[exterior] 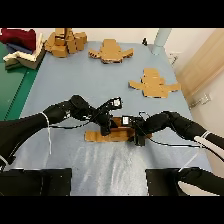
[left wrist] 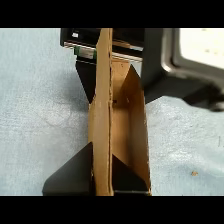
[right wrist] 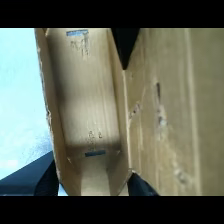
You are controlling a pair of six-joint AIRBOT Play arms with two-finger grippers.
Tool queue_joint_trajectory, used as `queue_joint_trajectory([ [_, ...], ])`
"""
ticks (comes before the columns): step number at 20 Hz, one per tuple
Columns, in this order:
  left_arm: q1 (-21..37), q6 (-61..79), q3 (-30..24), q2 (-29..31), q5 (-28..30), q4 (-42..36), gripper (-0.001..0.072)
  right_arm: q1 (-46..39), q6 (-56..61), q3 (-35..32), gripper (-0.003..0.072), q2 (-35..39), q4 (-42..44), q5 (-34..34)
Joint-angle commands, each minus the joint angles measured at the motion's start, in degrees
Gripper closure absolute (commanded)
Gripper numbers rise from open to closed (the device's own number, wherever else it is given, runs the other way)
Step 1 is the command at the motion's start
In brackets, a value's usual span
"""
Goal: Fold the box.
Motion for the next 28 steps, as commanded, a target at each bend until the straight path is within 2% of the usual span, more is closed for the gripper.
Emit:
queue_joint_trajectory([
  [1, 0.68, -1.46, 0.07, 0.72, 0.28, 0.0, 0.0694, 0.0, 0.02, -0.02, 0.0189, 0.02, -0.15, -0.02],
  [2, 1.09, -1.44, 0.07, 1.18, 0.35, 0.02, 0.069, 0.0, 0.0, -0.02, 0.0189, 0.02, -0.13, -0.02],
  [3, 1.62, -1.44, 0.07, 1.77, 0.39, 0.0, 0.0411, 0.0, 0.0, -0.02, 0.0189, 0.02, -0.15, -0.04],
  [4, 2.01, -1.62, 0.07, 2.16, 0.55, -0.13, 0.0064, 0.0, 0.0, -0.02, 0.0189, 0.02, -0.15, -0.02],
  [5, 2.43, -2.95, 0.07, 2.43, 0.79, -0.07, 0.0008, 0.0, 0.0, -0.02, 0.0189, 0.02, -0.15, -0.02],
  [10, 5.09, -9.86, 0.07, 3.06, -0.15, 1.42, 0.0007, 0.0, 0.02, -0.02, 0.0189, 0.02, -0.15, -0.02],
  [14, 8.52, -24.44, 0.07, 6.01, -7.08, 13.51, 0.0008, 0.0, 0.0, -0.02, 0.0189, 0.02, -0.15, -0.02],
  [15, 9.14, -28.09, 0.07, 6.64, -9.31, 16.09, 0.0034, 0.0, 0.0, -0.02, 0.0189, 0.02, -0.15, -0.02],
  [16, 9.6, -32.0, 0.07, 7.15, -12.26, 18.14, 0.0282, 0.0, 0.0, -0.02, 0.0189, 0.02, -0.15, -0.02],
  [17, 9.77, -34.27, 0.07, 7.3, -15.52, 19.39, 0.0597, 0.0, 0.0, -0.02, 0.0189, 0.02, -0.15, -0.02],
  [18, 9.77, -34.88, 0.04, 7.26, -18.99, 19.21, 0.0697, 0.0, 0.0, -0.02, 0.0189, 0.02, -0.15, -0.02],
  [21, 9.38, -50.8, 0.0, 7.04, -28.83, 18.71, 0.0698, 0.0, 0.0, 0.0, 0.0189, 0.02, -0.15, -0.02],
  [23, 8.39, -55.49, -0.81, 7.04, -34.84, 13.11, 0.0698, 0.0, 0.02, -0.02, 0.0189, 0.02, -0.17, -0.02],
  [24, 7.48, -55.49, -1.42, 7.04, -35.78, 8.68, 0.0697, 0.0, 0.0, -0.02, 0.019, 0.02, -0.17, -0.02],
  [26, 4.83, -55.43, -2.56, 7.02, -31.91, 0.9, 0.0698, 0.0, 0.02, -0.02, 0.0189, 0.02, -0.15, -0.02],
  [28, 2.29, -55.43, -3.26, 7.02, -21.97, -4.17, 0.0698, 0.0, 0.0, -0.02, 0.0189, 0.02, -0.17, -0.02],
])
